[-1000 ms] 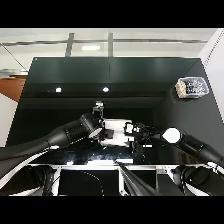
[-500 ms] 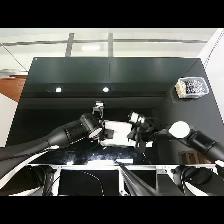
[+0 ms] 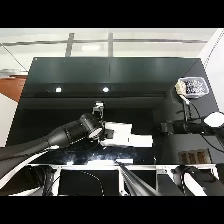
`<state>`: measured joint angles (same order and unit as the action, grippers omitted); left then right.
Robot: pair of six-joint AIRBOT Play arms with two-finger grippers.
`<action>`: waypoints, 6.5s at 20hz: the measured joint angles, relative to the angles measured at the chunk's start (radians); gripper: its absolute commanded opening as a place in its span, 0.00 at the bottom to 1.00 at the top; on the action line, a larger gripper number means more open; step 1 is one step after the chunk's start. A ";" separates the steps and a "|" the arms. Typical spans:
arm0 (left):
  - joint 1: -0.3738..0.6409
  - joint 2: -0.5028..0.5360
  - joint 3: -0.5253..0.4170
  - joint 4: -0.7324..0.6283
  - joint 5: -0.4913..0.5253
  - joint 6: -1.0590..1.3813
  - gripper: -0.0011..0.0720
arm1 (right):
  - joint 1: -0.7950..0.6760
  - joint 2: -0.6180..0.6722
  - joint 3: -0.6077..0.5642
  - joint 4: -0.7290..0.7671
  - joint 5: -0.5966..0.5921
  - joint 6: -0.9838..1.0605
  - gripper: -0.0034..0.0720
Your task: Fold the box and place the chain.
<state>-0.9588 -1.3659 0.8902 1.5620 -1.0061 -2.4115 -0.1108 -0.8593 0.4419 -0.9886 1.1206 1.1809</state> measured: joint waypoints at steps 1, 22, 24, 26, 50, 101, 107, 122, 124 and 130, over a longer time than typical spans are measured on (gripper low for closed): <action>0.000 0.000 0.000 0.000 -0.001 0.000 0.05 | -0.027 -0.011 -0.021 0.002 0.010 0.025 0.10; 0.000 0.000 0.000 0.000 -0.006 0.000 0.05 | 0.169 -0.270 -0.093 0.472 0.064 -0.278 0.94; 0.000 0.000 0.000 0.000 -0.006 0.000 0.05 | 0.194 -0.272 -0.093 0.492 0.069 -0.281 0.95; 0.000 0.000 0.000 0.000 -0.005 0.000 0.05 | 0.241 -0.272 -0.090 0.504 0.058 -0.269 0.94; 0.000 0.000 0.000 0.003 -0.018 -0.001 0.05 | 0.746 -0.272 0.199 -0.012 -0.183 0.496 0.60; 0.000 0.000 0.000 0.000 -0.024 -0.001 0.05 | 1.012 -0.480 0.430 -0.505 -0.070 1.250 0.28; 0.000 0.000 0.000 0.000 -0.024 -0.002 0.05 | 1.012 -0.480 0.430 -0.507 -0.065 1.258 0.12; 0.000 0.000 0.000 0.000 -0.024 0.000 0.05 | 1.011 -0.354 0.431 -0.513 -0.025 1.189 0.64; 0.000 0.000 0.000 0.000 -0.024 0.000 0.05 | 1.011 -0.292 0.431 -0.513 0.001 1.154 0.64; 0.000 0.000 0.000 -0.001 -0.025 -0.001 0.05 | 0.972 -0.067 0.431 -0.632 0.156 1.072 0.64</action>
<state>-0.9588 -1.3659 0.8898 1.5612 -1.0313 -2.4123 0.8616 -0.9264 0.8726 -1.6211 1.2762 2.2532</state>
